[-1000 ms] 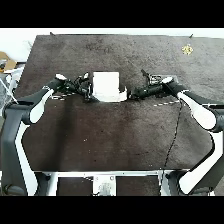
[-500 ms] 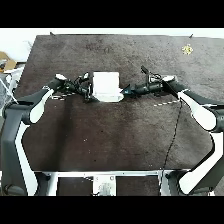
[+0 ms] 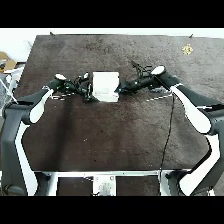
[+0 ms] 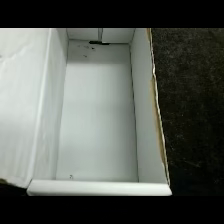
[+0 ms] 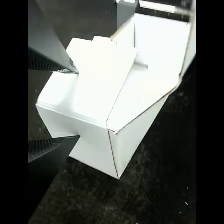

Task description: Fold the box and place the chain.

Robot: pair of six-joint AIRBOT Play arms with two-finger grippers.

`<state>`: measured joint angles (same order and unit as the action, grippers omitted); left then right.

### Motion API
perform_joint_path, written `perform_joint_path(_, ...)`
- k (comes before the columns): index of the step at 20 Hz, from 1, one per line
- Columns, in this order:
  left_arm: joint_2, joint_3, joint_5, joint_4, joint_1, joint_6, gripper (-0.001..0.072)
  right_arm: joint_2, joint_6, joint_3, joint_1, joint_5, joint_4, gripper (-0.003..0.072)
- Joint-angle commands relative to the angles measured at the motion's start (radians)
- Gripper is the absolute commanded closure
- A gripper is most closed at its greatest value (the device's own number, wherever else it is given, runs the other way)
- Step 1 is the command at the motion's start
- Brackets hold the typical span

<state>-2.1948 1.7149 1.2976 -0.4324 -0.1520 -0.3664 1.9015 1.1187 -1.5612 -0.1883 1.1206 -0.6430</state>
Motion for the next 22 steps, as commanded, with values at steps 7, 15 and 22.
perform_joint_path(7,0.000,0.000,0.000,0.000,0.000,0.000,0.0366,0.002,0.351,-0.112,-0.113,-0.077,-0.468,0.0251)
perform_joint_path(15,0.000,0.000,0.000,0.000,0.000,0.000,0.0366,0.077,0.590,-0.300,-0.224,0.068,-0.766,0.0252)
perform_joint_path(22,0.000,0.000,0.001,0.000,0.000,0.000,0.0366,0.154,0.752,-0.426,-0.303,0.166,-0.902,0.0416)
